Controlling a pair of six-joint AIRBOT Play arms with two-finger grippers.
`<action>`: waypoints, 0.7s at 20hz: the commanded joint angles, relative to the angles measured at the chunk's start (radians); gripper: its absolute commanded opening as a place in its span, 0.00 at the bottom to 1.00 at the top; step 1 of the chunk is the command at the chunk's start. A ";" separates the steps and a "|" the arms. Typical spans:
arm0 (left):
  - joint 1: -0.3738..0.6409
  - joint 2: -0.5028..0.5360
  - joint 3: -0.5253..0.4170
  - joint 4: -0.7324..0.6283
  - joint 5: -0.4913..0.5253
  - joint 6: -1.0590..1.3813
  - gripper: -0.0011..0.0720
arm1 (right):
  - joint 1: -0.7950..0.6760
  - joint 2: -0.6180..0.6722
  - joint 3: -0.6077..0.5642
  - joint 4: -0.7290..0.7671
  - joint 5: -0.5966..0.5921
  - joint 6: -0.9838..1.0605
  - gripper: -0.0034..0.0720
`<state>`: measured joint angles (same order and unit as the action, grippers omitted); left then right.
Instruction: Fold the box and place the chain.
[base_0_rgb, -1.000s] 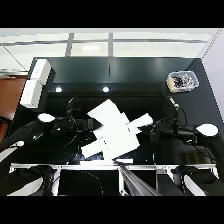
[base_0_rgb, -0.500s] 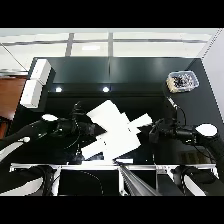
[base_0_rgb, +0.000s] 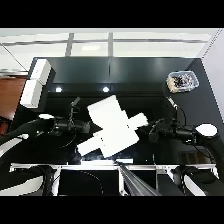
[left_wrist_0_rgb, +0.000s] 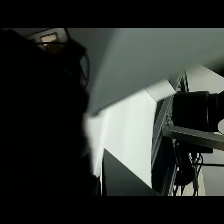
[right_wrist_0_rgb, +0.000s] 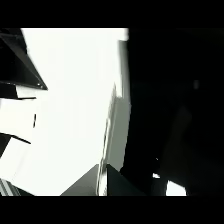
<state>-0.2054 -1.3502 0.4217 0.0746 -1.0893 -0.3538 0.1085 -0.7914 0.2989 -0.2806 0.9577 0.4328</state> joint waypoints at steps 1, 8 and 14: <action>0.018 -0.002 0.000 0.024 -0.027 0.050 0.06 | -0.002 0.001 0.000 -0.005 -0.010 0.005 0.35; 0.008 0.012 0.058 0.031 -0.127 0.328 0.05 | -0.220 0.001 0.191 -0.206 0.142 0.023 0.97; -0.170 0.123 0.179 0.259 0.132 0.439 0.05 | -0.299 0.001 0.332 -0.323 0.163 0.018 0.97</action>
<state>-0.2977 -1.2713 0.5476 0.2153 -1.1019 0.0231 -0.1593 -0.7910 0.5797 -0.5438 1.1080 0.4534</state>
